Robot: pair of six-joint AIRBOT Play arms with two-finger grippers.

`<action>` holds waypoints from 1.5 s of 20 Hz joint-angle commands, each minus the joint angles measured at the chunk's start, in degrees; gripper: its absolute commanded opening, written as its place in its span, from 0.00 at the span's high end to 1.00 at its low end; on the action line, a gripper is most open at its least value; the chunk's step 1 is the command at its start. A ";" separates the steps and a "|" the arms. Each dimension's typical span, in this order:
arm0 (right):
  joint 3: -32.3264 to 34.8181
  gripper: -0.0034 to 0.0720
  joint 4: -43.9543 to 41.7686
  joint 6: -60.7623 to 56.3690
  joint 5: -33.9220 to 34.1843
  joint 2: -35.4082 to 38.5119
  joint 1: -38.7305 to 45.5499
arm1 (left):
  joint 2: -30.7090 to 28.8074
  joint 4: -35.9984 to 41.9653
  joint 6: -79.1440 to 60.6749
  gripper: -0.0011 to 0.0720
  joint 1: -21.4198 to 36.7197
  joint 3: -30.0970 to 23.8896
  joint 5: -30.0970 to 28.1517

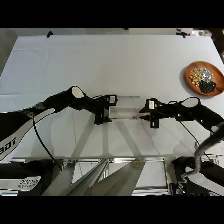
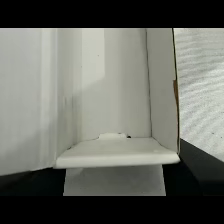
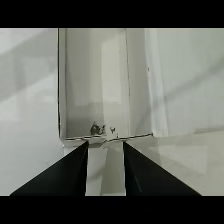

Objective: Fold the box and place the chain.

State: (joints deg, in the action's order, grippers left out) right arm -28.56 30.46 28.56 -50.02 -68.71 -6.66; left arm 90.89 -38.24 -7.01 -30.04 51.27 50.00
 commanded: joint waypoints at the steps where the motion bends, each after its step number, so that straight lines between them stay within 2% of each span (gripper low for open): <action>1: 0.04 0.67 -2.91 2.03 0.39 -0.79 -1.27 | -0.02 -0.02 -0.04 0.42 0.04 -0.02 -0.02; 6: 0.04 0.66 -2.89 2.12 7.56 -0.83 -6.16 | -0.02 0.00 -0.02 0.42 0.04 0.00 -0.02; 9: 0.04 0.66 -2.84 1.95 7.67 -0.94 -6.25 | -0.02 0.00 -0.02 0.42 0.04 -0.02 -0.02; 10: 0.04 0.63 -2.86 1.88 7.67 -1.27 -6.25 | -0.02 0.00 -0.02 0.42 0.04 -0.02 -0.02; 12: 0.04 0.43 -2.91 0.98 7.56 -2.56 -6.25 | -0.02 -0.02 -0.04 0.42 0.02 -0.02 -0.02; 14: 0.04 0.33 -2.91 -0.66 7.45 -3.85 -6.25 | -0.02 -0.02 -0.04 0.42 0.04 -0.02 -0.02; 17: 0.04 0.30 -2.95 -1.27 7.52 -4.52 -6.25 | -0.02 0.00 -0.02 0.42 0.04 -0.02 -0.02; 18: 0.04 0.28 -3.04 -1.27 7.72 -4.52 -6.25 | -0.02 0.00 -0.02 0.42 0.04 0.00 -0.02; 19: 0.04 0.20 -3.65 -1.27 7.98 -4.52 -6.25 | -0.02 0.00 -0.02 0.42 0.04 0.00 -0.02; 20: 0.04 0.20 -4.07 -1.27 8.31 -4.52 -6.25 | -0.02 0.00 -0.02 0.42 0.04 -0.02 -0.02; 21: 0.04 0.21 -4.07 -1.27 8.79 -4.50 -6.25 | -0.02 0.00 -0.02 0.42 0.04 -0.02 -0.02; 22: 0.04 0.27 -4.04 -1.27 8.79 -4.50 -6.25 | -0.02 0.00 -0.02 0.42 0.04 -0.02 -0.02; 23: 0.04 0.48 -3.98 -1.29 8.68 -4.37 -6.25 | 0.00 0.00 -0.02 0.42 0.04 -0.02 -0.02; 24: 0.04 0.74 -3.98 -1.33 8.46 -4.09 -6.25 | -0.02 0.00 -0.04 0.42 0.04 -0.02 -0.02; 25: 0.04 0.86 -3.98 -1.38 8.35 -3.65 -6.25 | -0.02 -0.02 -0.04 0.42 0.04 -0.02 -0.02; 30: 0.02 0.86 -0.15 -10.29 8.28 2.29 -6.08 | -0.02 -0.02 -0.02 0.42 0.04 -0.02 -0.04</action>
State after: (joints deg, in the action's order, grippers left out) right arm -28.47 27.62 23.97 -41.50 -69.54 -12.82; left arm 90.87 -38.20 -7.01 -30.02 51.27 49.98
